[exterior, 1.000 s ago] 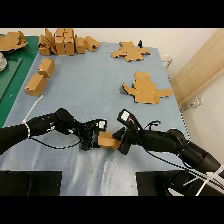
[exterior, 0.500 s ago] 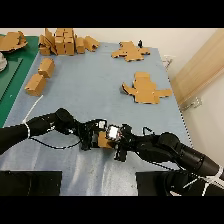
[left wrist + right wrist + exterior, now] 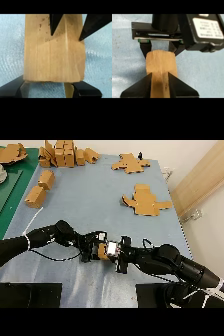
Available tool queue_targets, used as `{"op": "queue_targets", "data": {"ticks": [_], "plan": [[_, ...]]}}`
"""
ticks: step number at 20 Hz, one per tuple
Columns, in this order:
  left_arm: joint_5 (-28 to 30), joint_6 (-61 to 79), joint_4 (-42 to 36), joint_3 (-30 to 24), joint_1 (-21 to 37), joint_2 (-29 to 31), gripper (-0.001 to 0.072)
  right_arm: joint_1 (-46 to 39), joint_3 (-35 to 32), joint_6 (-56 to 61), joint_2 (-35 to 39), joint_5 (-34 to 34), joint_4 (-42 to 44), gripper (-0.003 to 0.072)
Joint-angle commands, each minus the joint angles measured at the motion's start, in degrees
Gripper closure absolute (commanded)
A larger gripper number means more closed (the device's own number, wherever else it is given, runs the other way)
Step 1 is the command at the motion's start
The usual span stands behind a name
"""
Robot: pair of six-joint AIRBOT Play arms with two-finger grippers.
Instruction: Fold the box.
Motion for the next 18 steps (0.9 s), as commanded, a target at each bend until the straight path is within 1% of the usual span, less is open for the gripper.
{"op": "queue_targets", "data": {"ticks": [1, 7, 8, 10, 17, 18], "plan": [[0.0, 0.0, 0.0, 0.0, 0.0, 0.0, 0.0306, 0.1, 0.1, -1.9, -0.2, -0.1, -1.2, 0.037], [0.0, 0.0, 0.0, 0.0, 0.0, 0.0, 0.0306, 0.1, 0.1, -1.9, -4.0, 0.0, -4.4, 0.0371], [0.0, 0.0, 0.0, 0.0, 0.0, 0.0, 0.0306, 0.1, 0.1, -1.9, -4.1, 0.0, -5.1, 0.0371], [0.0, 0.0, 0.0, 0.0, 0.0, 0.0, 0.0306, 0.1, 0.8, -1.9, -4.0, -0.2, -6.6, 0.0412], [0.0, 0.0, 0.0, 0.0, 0.0, 0.0, 0.0306, 0.1, 4.6, -1.9, -3.9, -0.5, -7.6, 0.0413], [0.0, 0.0, 0.0, 0.0, 0.0, 0.0, 0.0306, 0.1, 4.6, -1.8, -3.9, -0.6, -7.6, 0.0431]]}}
